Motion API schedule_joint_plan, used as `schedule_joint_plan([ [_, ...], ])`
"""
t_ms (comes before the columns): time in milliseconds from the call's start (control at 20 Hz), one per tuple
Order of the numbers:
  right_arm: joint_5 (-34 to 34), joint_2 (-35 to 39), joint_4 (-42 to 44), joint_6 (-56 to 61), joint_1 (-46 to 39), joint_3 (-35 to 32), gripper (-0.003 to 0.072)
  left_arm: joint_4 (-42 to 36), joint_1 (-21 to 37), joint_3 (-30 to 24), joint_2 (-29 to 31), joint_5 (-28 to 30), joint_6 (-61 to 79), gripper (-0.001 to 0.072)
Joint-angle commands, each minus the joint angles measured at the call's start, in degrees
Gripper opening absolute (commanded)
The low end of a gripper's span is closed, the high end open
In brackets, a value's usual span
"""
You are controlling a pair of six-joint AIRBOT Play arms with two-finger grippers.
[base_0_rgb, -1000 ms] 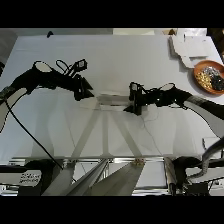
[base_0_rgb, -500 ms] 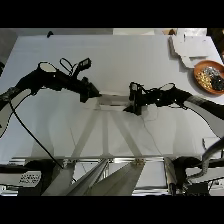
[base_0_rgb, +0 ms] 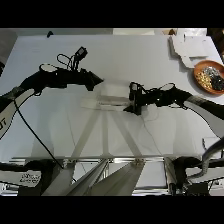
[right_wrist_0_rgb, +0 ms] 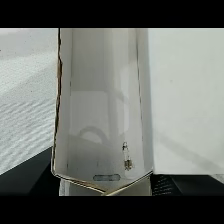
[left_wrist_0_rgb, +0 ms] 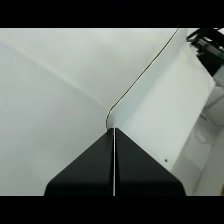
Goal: Fold the box and place the chain.
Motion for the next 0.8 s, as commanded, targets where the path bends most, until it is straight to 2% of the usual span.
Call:
schedule_joint_plan([
  [0,0.04,-0.02,-0.02,-0.02,0.02,0.07,0.0438,0.26,-0.22,-0.52,-2.21,2.16,-1.68,0.0006],
  [350,0.04,-0.02,-0.02,0.00,0.02,0.07,0.0438,0.04,0.04,-1.09,-3.80,-1.11,-1.66,0.0006],
  [650,0.04,-0.02,-0.02,-0.02,0.02,0.07,0.0438,0.17,5.86,-1.07,0.39,-13.90,-1.62,0.0009],
  [750,0.04,-0.02,-0.02,0.00,0.02,0.07,0.0438,1.40,8.31,-1.07,3.48,-14.99,-1.57,0.0010],
])
